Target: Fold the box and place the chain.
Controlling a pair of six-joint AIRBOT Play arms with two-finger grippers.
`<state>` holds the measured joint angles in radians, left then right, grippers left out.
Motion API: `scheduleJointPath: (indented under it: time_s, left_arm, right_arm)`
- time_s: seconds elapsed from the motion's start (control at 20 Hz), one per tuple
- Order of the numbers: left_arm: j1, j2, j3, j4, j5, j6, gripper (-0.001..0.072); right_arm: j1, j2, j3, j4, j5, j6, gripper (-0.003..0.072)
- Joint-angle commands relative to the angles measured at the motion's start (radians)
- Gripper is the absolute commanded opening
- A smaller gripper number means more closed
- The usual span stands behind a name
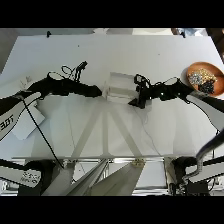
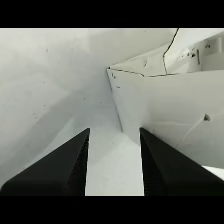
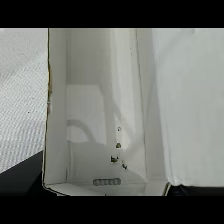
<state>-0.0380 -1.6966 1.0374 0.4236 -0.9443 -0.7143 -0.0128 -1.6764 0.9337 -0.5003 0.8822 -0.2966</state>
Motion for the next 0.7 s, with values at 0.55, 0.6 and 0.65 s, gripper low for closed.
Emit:
scheduleJointPath:
  time_s: [0.55,0.6,0.65]
  left_arm:
    - [0.004,-0.004,0.0,-0.225,-0.077,0.265,0.0507]
    - [0.003,-0.005,0.0,-0.231,-0.077,0.27,0.0548]
    - [-0.001,-0.01,0.0,-0.233,-0.076,0.27,0.0556]
  right_arm:
    - [0.0,0.0,0.0,0.0,0.0,0.0,0.0456]
    - [0.0,0.0,0.0,0.0,0.0,0.0,0.0456]
    - [0.0,0.0,0.0,0.0,0.0,0.0,0.0456]
